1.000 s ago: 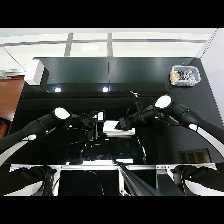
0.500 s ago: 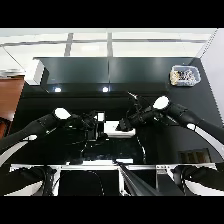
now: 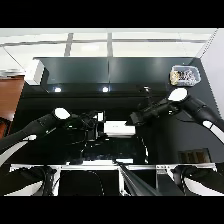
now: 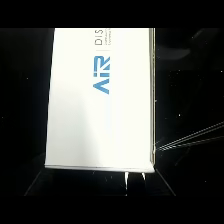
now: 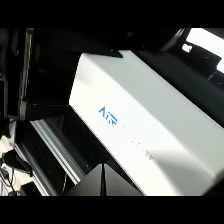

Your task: Fold the box and place the chain.

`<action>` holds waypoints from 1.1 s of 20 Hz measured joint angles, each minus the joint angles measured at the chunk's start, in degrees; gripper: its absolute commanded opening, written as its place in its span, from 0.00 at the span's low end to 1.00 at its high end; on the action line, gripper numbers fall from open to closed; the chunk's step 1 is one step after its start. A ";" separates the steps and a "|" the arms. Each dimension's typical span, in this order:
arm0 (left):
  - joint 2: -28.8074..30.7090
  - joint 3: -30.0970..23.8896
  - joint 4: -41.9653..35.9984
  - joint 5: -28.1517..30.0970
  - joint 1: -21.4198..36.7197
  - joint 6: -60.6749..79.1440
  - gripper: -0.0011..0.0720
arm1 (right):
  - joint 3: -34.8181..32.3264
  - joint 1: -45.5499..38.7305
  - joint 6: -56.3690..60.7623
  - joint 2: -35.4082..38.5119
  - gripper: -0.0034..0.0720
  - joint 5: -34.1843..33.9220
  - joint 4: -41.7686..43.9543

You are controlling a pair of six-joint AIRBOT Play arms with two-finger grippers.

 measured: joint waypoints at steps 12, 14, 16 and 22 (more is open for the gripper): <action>0.00 0.00 0.09 -0.04 0.00 -0.11 0.58 | -8.28 -3.19 0.48 1.16 0.06 -6.10 -2.47; 0.02 0.00 0.07 -0.04 0.00 -0.13 0.58 | -8.52 -3.19 0.76 1.18 0.06 -6.75 -3.28; 0.00 0.00 0.07 -0.02 0.00 -0.09 0.58 | -8.59 -3.19 0.92 1.18 0.06 -6.95 -3.76; 0.15 0.02 0.09 0.02 0.00 -1.38 0.95 | -3.80 -5.49 -0.52 2.36 0.06 -2.21 -6.51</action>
